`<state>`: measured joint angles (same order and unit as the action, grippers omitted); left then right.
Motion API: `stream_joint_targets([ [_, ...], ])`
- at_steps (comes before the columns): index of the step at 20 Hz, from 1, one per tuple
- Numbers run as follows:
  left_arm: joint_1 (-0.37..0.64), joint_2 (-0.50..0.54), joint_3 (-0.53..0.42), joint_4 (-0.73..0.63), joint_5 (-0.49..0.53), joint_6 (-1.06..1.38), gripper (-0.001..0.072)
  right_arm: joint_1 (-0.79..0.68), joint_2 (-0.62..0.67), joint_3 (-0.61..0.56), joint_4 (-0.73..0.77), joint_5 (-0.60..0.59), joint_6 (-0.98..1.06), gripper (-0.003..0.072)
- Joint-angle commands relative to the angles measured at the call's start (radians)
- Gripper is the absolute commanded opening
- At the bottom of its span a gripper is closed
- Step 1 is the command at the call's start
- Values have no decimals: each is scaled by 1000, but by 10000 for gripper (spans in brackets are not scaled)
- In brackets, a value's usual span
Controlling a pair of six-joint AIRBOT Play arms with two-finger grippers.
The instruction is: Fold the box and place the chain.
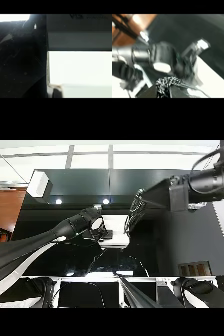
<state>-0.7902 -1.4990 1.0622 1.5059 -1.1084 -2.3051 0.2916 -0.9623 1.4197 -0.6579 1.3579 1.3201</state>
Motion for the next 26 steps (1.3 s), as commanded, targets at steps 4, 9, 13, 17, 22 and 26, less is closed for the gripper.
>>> stream_joint_targets([
  [4, 0, 0, 0, 0, 0, 0, 29, 28, -51, -12, 35, -145, 15, 11],
  [9, 1, 0, 0, 0, 0, 0, 29, 26, -57, -2, 80, -154, 14, 11],
  [13, 0, 0, 0, 0, 0, 0, 29, 26, -57, 73, 79, -123, 14, 10],
  [17, 0, 0, 0, 0, 0, 0, 29, 27, -58, 107, 76, -95, 23, 11],
  [22, 0, 0, 0, 0, 0, 0, 29, 92, -68, 30, -66, -49, 60, 11],
  [26, 0, 0, 0, 0, 0, 0, 28, 121, -71, -192, -80, -118, 60, 11],
])
